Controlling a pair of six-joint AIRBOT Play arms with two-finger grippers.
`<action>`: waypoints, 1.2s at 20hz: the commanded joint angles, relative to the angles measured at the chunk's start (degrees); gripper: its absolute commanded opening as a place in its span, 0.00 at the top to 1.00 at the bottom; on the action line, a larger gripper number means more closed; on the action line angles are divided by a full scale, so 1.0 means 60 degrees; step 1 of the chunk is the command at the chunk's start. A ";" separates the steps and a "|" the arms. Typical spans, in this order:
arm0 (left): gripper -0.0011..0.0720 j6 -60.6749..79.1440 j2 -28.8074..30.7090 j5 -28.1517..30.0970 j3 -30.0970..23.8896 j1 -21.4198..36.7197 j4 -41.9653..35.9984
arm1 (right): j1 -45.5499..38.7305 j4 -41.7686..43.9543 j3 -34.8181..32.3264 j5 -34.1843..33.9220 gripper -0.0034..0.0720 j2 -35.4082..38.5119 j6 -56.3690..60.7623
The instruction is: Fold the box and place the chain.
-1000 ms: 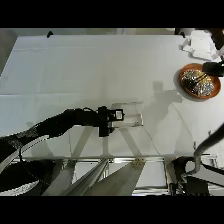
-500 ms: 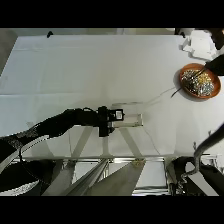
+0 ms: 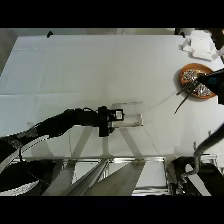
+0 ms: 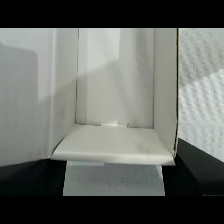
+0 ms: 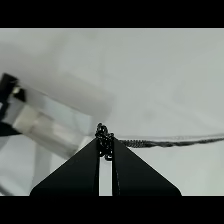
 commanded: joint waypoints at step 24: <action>0.80 0.0004 0.0004 0.0000 0.0000 -0.0004 0.0000 | 0.4149 0.0980 -0.3479 -0.4051 0.92 -0.0204 0.1038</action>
